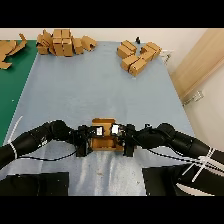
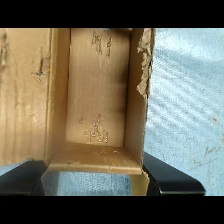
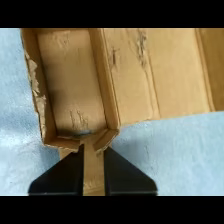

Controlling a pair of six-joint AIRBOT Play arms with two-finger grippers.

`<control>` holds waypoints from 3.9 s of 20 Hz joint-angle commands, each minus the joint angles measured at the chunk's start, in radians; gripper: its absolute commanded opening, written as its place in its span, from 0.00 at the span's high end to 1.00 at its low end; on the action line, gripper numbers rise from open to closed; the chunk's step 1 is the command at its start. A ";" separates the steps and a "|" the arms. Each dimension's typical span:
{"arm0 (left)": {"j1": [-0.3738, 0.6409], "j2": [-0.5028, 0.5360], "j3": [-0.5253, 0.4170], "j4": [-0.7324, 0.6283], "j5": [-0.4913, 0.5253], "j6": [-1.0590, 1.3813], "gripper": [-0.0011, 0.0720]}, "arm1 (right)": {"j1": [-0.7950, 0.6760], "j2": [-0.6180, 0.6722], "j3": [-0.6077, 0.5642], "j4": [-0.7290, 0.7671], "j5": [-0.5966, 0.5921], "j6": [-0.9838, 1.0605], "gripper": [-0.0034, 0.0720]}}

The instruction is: Fold the box.

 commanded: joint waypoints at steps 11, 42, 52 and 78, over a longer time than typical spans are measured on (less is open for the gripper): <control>0.000 0.000 0.001 0.000 0.000 0.000 0.27 | 0.002 -0.031 0.000 0.143 0.082 -0.131 0.53; 0.000 0.000 0.001 0.000 0.000 0.000 0.27 | -0.265 0.382 -0.136 -0.322 -0.350 1.321 0.95; 0.000 0.000 0.001 0.000 0.000 0.000 0.27 | -0.299 0.118 -0.204 0.236 -0.008 0.949 0.95; 0.000 0.000 0.001 0.000 0.000 0.001 0.27 | -0.147 0.222 -0.188 0.404 0.077 0.898 0.63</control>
